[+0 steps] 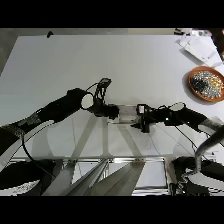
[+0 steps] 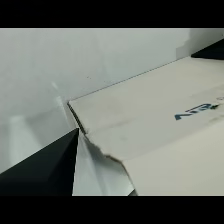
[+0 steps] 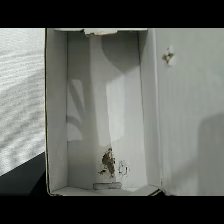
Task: Fold the box and place the chain.
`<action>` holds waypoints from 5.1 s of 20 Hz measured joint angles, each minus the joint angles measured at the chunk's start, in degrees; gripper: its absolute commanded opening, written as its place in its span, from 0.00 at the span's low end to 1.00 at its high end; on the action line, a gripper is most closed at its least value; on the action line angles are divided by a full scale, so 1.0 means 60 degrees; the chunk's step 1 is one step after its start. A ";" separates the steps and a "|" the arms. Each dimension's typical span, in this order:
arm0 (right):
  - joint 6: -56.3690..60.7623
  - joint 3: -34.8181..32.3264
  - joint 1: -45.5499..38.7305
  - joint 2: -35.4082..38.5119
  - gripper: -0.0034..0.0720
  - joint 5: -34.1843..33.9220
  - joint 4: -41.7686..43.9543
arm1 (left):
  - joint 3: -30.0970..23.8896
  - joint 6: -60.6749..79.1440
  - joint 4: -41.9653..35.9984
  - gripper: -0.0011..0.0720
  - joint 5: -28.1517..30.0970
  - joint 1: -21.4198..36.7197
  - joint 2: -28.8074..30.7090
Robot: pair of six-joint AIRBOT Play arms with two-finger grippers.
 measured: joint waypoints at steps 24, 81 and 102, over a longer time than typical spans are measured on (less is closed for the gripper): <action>0.0000 0.0000 0.0000 0.0000 0.47 0.0000 0.0004 | 0.2412 -0.2769 0.1217 0.56 -0.3144 -0.0535 -0.1770; 0.0000 0.0000 0.0004 0.0000 0.47 -0.0011 0.0000 | 0.2630 -0.1938 0.1993 0.59 -0.4273 -0.1016 -0.1636; 0.0000 0.0000 0.0004 0.0000 0.47 0.0004 0.0000 | -0.2663 1.4801 -0.2175 0.98 0.0856 0.2619 0.2062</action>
